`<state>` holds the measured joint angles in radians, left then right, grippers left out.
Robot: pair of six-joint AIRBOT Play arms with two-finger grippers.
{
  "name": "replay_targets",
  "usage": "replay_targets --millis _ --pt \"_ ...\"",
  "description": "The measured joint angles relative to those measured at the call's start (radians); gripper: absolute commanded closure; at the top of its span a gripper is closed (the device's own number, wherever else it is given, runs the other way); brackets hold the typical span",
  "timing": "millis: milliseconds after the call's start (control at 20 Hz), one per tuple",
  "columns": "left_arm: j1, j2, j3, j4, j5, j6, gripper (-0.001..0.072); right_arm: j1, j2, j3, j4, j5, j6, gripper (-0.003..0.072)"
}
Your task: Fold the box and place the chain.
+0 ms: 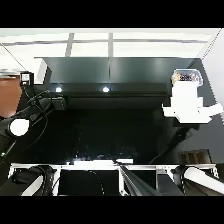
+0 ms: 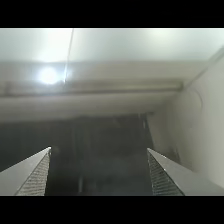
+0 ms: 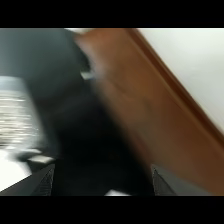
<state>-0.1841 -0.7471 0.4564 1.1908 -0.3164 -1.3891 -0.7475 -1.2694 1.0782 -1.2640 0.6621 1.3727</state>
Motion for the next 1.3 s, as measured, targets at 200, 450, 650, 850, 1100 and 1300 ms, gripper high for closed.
replay_targets --millis 200,450,650,850,1100,1300 --pt "0.0 0.004 0.0 -0.003 -0.068 -0.02 -0.0002 -0.137 -0.168 0.092 0.039 0.282 -0.1 -0.0016" --pt "0.0 0.005 0.0 -0.006 -0.105 -0.03 -0.0002 -0.163 -0.28 0.158 0.148 0.482 -0.32 -0.0016" --pt "0.0 0.005 0.0 -0.007 -0.113 -0.032 -0.0002 -0.131 -0.333 0.19 0.177 0.518 -0.437 0.0039" --pt "0.0 0.005 0.0 -0.02 -0.116 -0.032 -0.0002 -0.089 -0.364 0.205 0.185 0.517 -0.498 0.067" --pt "0.0 0.005 0.0 -0.027 -0.119 -0.032 -0.0002 -0.072 -0.359 0.236 0.203 0.593 -0.537 0.0672" --pt "0.0 0.005 0.0 -0.029 -0.121 -0.032 -0.0002 -0.063 -0.31 0.232 0.341 0.699 -0.552 0.0672"
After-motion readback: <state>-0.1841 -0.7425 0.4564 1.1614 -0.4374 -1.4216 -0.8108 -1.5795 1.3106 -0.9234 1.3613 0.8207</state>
